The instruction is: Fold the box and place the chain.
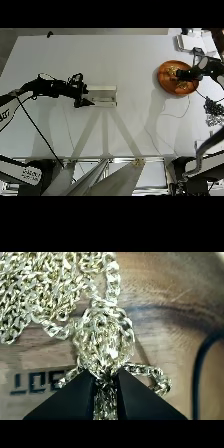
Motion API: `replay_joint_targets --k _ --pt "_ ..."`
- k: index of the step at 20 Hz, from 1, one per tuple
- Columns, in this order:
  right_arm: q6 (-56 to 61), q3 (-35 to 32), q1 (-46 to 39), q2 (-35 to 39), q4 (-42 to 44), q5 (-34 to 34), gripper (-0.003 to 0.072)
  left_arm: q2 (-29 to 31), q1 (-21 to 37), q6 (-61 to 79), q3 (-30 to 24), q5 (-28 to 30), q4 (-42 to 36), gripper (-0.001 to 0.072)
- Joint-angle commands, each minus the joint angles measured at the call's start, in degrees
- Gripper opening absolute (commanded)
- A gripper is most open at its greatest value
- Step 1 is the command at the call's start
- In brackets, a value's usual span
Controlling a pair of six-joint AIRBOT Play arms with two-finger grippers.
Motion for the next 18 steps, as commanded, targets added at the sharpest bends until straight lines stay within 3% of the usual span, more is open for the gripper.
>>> replay_joint_targets --k 1,7,11,14,18 --pt "-0.5 0.0 1.0 2.0 -0.4 1.7 0.0014 0.0 0.0 0.0 0.0 0.0 0.0 0.0375" --pt "-4.3 -0.4 4.4 13.4 -0.7 5.1 0.0012 0.0 0.0 0.0 0.0 0.0 0.0 0.0375" --pt "-9.2 -0.8 10.3 20.4 -0.7 15.8 0.0012 0.0 0.0 0.0 0.0 0.0 0.0 0.0375" --pt "-11.0 -0.8 16.9 23.1 -0.6 22.7 0.0012 0.0 0.0 0.0 0.0 0.0 0.0 0.0375" --pt "-11.0 -0.8 25.6 23.5 -0.3 26.2 0.0012 0.0 0.0 0.0 0.0 0.0 0.0 0.0375"
